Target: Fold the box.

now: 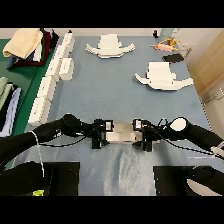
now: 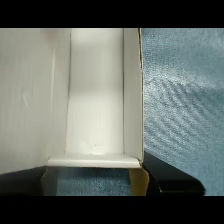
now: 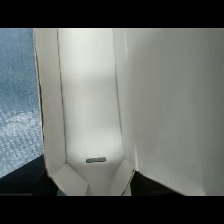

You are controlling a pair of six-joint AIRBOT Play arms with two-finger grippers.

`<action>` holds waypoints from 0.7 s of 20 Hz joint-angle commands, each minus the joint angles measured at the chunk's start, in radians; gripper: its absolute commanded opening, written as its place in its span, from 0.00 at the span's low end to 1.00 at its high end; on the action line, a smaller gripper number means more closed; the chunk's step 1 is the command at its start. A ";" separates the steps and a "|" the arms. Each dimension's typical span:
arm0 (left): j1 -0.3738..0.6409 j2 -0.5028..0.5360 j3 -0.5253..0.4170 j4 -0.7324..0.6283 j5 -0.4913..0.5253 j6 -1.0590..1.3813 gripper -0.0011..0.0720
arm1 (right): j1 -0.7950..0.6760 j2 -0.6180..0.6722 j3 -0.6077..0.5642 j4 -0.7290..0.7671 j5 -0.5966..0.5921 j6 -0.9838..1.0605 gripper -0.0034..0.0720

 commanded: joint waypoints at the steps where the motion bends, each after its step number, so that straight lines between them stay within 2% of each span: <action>1: 0.001 0.000 0.000 0.000 0.000 0.000 0.73 | 0.000 0.001 0.001 0.000 0.001 0.000 0.71; 4: 0.001 0.000 0.000 0.000 0.000 0.000 0.73 | 0.000 0.001 0.001 0.000 0.019 0.001 0.75; 5: 0.001 0.000 0.000 0.000 0.000 0.000 0.73 | 0.000 0.001 0.001 0.000 0.020 0.000 1.00; 12: 0.001 0.000 0.000 0.000 0.000 0.000 0.73 | 0.000 0.001 0.002 -0.008 0.039 0.000 0.99; 14: 0.001 0.000 0.000 0.000 -0.001 0.000 0.73 | 0.000 0.005 0.002 -0.050 0.039 0.000 0.99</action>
